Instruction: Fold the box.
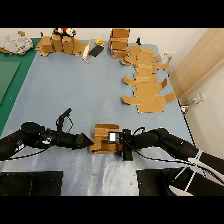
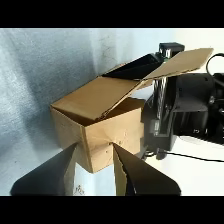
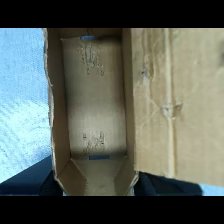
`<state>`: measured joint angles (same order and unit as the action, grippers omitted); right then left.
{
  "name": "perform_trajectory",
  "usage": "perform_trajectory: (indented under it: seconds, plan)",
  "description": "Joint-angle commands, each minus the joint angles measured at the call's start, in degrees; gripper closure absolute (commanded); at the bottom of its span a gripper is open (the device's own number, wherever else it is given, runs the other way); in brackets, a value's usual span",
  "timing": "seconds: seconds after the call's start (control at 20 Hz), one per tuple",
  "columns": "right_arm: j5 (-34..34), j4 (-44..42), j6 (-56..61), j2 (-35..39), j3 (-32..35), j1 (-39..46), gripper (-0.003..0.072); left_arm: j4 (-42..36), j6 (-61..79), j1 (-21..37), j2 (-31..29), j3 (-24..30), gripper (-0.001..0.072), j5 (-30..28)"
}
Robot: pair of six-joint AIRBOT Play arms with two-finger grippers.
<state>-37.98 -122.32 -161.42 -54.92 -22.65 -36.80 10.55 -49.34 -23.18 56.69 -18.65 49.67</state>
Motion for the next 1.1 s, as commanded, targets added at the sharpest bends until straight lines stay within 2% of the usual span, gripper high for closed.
perform_trajectory:
  seconds: [0.0, 0.3, 0.45, 0.8, 1.05]
  plan:
    - [0.0, 0.0, 0.0, 0.0, 0.0, -0.1, 0.0176, 5.1, -6.2, -4.8, 0.0, -1.1, 0.0338, -5.0]
    - [0.0, 0.0, 0.0, 0.0, 0.0, -0.1, 0.0175, 28.6, -33.3, -14.8, -0.3, -7.2, 0.0338, -12.0]
    - [0.0, 0.0, 0.0, 0.0, 0.0, -0.1, 0.0176, 38.6, -45.8, -17.9, -0.3, -9.3, 0.0338, -13.8]
    - [0.0, 0.0, 0.0, 0.0, 0.0, -0.1, 0.0175, 43.6, -54.2, -21.6, 1.1, -13.9, 0.0338, -13.4]
    - [0.0, 0.0, 0.0, 0.0, 0.0, -0.1, 0.0176, 47.9, -60.6, -26.5, 8.1, -19.7, 0.0338, -12.6]
